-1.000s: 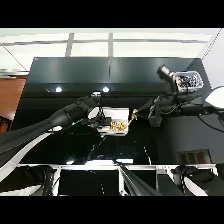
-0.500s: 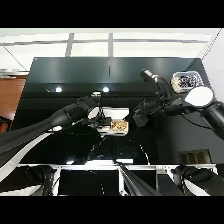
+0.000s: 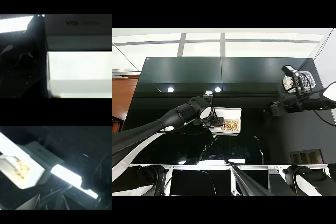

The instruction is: Fold the box and place the chain.

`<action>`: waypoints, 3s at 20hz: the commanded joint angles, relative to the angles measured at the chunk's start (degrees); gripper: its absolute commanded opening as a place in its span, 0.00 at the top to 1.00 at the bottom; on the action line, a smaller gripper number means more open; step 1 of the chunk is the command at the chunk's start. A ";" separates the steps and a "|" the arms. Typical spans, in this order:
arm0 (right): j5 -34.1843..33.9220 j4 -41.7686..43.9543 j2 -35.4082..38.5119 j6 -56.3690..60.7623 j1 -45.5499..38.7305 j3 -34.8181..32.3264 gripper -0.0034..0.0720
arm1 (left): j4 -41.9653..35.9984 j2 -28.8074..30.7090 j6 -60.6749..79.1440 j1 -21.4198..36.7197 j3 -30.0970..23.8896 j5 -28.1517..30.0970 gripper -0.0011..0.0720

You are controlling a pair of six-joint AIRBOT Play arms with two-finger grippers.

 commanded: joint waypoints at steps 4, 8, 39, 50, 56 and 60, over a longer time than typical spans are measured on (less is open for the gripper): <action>1.36 -1.38 0.57 -0.07 -3.45 -4.44 0.50 | -0.17 0.07 -1.53 0.22 0.83 -0.76 0.78; 1.07 -1.57 0.57 -0.11 -3.45 -5.05 0.50 | 2.21 4.00 -0.81 -0.42 2.86 -0.17 0.34; -5.66 -1.33 0.52 -0.04 -3.45 -5.09 0.50 | -44.46 4.98 142.33 22.88 -16.41 6.08 0.01; -7.19 -1.33 0.46 -0.09 -2.27 -5.11 0.50 | -50.34 3.63 142.03 21.99 -16.39 7.13 0.45; -26.03 10.95 -2.34 0.52 7.15 -4.20 0.01 | -50.97 3.63 134.97 22.01 -16.39 11.56 0.45; -30.18 18.08 -12.37 -2.27 11.72 0.61 0.02 | -50.97 3.63 134.99 22.01 -16.39 11.54 0.45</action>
